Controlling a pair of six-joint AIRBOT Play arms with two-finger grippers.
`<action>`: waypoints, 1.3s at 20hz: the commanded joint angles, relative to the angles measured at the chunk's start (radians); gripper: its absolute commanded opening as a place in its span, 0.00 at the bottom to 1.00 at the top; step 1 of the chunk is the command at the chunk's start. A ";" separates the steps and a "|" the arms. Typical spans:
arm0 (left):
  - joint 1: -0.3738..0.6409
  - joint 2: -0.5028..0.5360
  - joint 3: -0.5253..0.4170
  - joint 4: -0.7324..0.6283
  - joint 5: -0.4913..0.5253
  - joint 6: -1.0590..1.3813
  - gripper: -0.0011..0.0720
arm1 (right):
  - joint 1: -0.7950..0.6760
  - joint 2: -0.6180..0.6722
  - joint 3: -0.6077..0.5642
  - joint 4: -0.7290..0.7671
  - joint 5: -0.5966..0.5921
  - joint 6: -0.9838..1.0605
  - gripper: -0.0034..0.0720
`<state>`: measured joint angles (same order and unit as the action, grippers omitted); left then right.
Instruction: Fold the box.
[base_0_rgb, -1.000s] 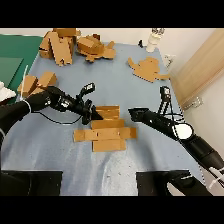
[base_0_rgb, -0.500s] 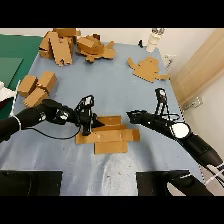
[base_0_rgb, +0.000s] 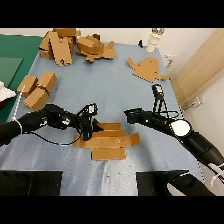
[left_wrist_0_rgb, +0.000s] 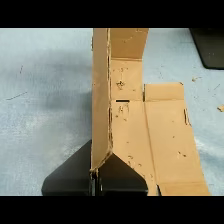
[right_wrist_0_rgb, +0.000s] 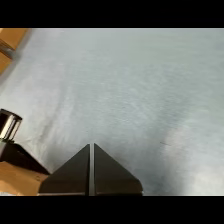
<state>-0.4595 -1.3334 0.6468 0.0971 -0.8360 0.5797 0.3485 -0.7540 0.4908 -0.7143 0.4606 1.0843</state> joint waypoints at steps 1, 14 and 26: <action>-0.005 0.000 -0.002 0.008 0.011 -0.004 0.03 | 0.026 0.000 0.039 -0.016 0.022 0.001 0.10; -0.077 0.006 -0.017 0.090 0.050 -0.067 0.03 | 0.027 0.004 0.039 -0.337 0.197 0.286 0.05; -0.076 0.006 -0.015 0.090 0.078 -0.100 0.03 | 0.027 0.117 0.039 -0.608 0.536 0.494 0.05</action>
<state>-0.5362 -1.3270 0.6308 0.1822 -0.7681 0.4820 0.3752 -0.6575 0.5289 -1.2972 0.9329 1.5570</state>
